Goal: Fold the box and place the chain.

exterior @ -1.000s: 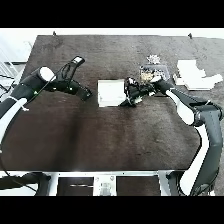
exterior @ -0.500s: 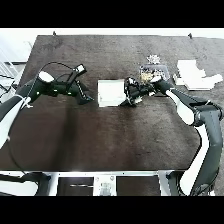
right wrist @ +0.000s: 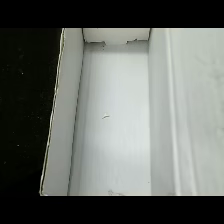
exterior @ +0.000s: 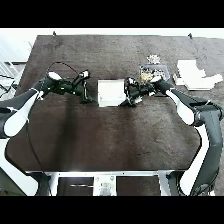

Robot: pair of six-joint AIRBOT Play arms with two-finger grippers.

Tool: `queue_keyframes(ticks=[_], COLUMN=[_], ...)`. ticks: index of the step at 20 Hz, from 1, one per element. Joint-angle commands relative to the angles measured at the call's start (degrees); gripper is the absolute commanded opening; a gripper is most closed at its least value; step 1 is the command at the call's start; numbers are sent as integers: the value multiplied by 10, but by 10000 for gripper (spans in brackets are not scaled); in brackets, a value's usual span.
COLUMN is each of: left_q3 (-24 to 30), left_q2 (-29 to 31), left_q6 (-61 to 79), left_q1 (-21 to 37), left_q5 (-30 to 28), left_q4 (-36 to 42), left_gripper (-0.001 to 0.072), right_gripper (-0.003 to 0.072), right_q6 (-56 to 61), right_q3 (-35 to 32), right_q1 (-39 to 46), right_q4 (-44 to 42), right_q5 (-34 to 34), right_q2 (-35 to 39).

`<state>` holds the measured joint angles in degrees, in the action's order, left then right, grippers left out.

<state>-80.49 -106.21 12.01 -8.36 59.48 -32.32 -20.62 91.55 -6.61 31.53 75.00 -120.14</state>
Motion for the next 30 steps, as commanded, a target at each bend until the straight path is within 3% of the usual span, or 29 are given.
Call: queue_keyframes(ticks=[1, 4, 5, 30], left_q3=[-13, -13, -13, -17], left_q2=[-14, -14, -14, -63], left_q6=[48, 51, 68, 118], left_q1=[0, 0, 0, 0], left_q5=[19, 47, 42, 60], left_q4=[-4, 17, 20, 70], left_gripper=[677, 679, 720, 720], right_gripper=[576, 576, 576, 576], right_q6=[0, 0, 0, 0], right_q3=[1, 1, 1, 1], right_q1=[0, 0, 0, 0], right_q4=[0, 0, 0, 0], right_q5=[0, 0, 0, 0], right_q2=[0, 0, 0, 0])
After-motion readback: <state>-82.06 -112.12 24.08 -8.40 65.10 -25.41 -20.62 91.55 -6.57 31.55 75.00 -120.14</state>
